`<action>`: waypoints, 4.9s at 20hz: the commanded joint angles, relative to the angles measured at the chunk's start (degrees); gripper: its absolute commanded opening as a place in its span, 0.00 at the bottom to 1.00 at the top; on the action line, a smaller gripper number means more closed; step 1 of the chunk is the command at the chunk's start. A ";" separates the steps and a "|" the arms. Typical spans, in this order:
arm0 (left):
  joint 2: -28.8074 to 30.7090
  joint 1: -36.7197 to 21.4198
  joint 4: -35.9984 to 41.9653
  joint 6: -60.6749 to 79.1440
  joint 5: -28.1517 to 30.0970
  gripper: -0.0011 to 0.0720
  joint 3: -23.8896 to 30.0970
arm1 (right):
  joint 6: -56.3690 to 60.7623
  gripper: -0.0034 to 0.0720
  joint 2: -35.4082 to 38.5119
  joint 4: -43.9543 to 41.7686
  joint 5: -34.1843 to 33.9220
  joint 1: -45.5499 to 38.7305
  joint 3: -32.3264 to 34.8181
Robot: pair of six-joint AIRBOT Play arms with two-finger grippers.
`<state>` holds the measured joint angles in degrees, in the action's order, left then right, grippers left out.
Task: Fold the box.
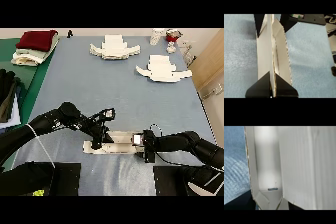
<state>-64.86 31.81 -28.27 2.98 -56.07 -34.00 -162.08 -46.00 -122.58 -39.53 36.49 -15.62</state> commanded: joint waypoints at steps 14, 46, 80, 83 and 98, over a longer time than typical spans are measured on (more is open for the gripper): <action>-0.02 -0.07 0.00 0.02 0.13 0.04 -0.04 | 0.02 0.65 -0.11 0.72 0.04 0.04 -0.02; 4.57 -0.24 -6.97 -25.03 3.17 0.84 -0.96 | 0.02 0.65 -0.11 0.74 0.04 0.04 -0.02; -4.39 7.76 2.84 -71.17 19.98 0.04 -0.33 | 0.02 0.65 -0.11 0.83 0.04 0.04 -0.02; -4.39 7.76 2.82 -70.05 20.11 0.04 -1.33 | 0.02 0.65 -0.11 0.83 0.04 0.04 -0.02; 18.38 19.63 -16.09 -70.97 18.36 0.03 -4.76 | 0.02 0.65 -0.11 0.83 0.04 0.04 -0.02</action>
<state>-51.42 46.70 -34.37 -63.18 -38.59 -38.70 -162.06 -46.13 -121.73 -39.48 36.47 -15.62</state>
